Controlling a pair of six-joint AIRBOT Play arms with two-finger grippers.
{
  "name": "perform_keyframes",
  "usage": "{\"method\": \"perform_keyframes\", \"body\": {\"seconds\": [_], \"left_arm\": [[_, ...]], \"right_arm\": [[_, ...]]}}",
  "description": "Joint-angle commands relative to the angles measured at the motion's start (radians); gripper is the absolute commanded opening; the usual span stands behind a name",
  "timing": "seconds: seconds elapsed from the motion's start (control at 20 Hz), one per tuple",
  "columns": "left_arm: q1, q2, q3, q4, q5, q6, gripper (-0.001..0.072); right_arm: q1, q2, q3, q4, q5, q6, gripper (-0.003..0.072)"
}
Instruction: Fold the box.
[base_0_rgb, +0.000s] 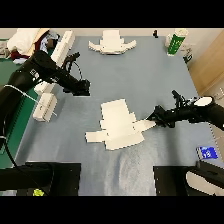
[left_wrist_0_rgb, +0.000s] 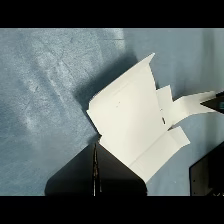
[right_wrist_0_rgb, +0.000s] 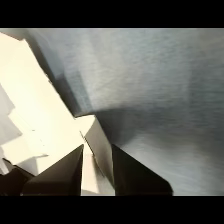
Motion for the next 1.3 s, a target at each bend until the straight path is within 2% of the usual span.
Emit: {"method": "perform_keyframes", "body": {"seconds": [0.0,0.25,0.45,0.5,0.6,0.65,0.7,0.75,0.8,0.85,0.9,1.0,1.1,1.25], "left_arm": [[0.0,0.0,0.001,0.0,0.001,0.0,0.0014],[0.0,0.0,0.001,0.0,0.02,0.0,0.0014],[0.0,0.0,0.001,-0.009,0.029,-0.001,0.0015],[0.0,0.0,0.001,-0.028,0.029,-0.001,0.0015],[0.0,0.0,0.001,-0.072,0.029,0.0,0.0015],[0.0,0.0,0.001,-0.088,0.027,0.0,0.0015],[0.001,0.0,0.002,-0.091,0.025,0.0,0.0016],[0.001,0.0,0.002,-0.09,0.018,0.0,0.0098],[0.001,0.0,0.002,-0.09,0.01,0.0,0.0388],[0.002,0.0,0.002,-0.09,-0.001,0.0,0.0492],[0.002,0.0,0.002,-0.086,-0.022,0.0,0.0402],[0.007,0.0,0.001,-0.085,-0.098,0.042,0.0392],[0.034,0.0,-0.007,-0.082,-0.171,0.074,0.0393],[0.092,0.002,-0.088,-0.083,-0.229,0.101,0.0393]], "right_arm": [[0.006,-0.052,0.057,-0.122,0.083,-0.014,0.0269],[0.01,-0.225,0.16,-0.077,0.245,-0.181,0.0269],[0.029,-0.298,0.175,0.07,0.251,-0.304,0.0256],[0.041,-0.306,0.175,0.068,0.251,-0.313,0.0177],[0.056,-0.31,0.175,0.064,0.237,-0.343,0.0117],[0.057,-0.31,0.175,0.067,0.235,-0.358,0.0003],[0.057,-0.31,0.175,0.067,0.235,-0.361,0.0002],[0.057,-0.309,0.174,0.072,0.236,-0.369,0.0002],[0.059,-0.301,0.164,0.085,0.235,-0.376,0.0002],[0.064,-0.275,0.132,0.116,0.227,-0.401,0.0002],[0.074,-0.235,0.084,0.15,0.2,-0.418,0.0002],[0.119,-0.111,-0.047,0.162,0.079,-0.432,0.0002],[0.188,0.031,-0.177,0.152,-0.092,-0.431,0.0002],[0.292,0.208,-0.287,0.157,-0.292,-0.428,0.0002]]}}
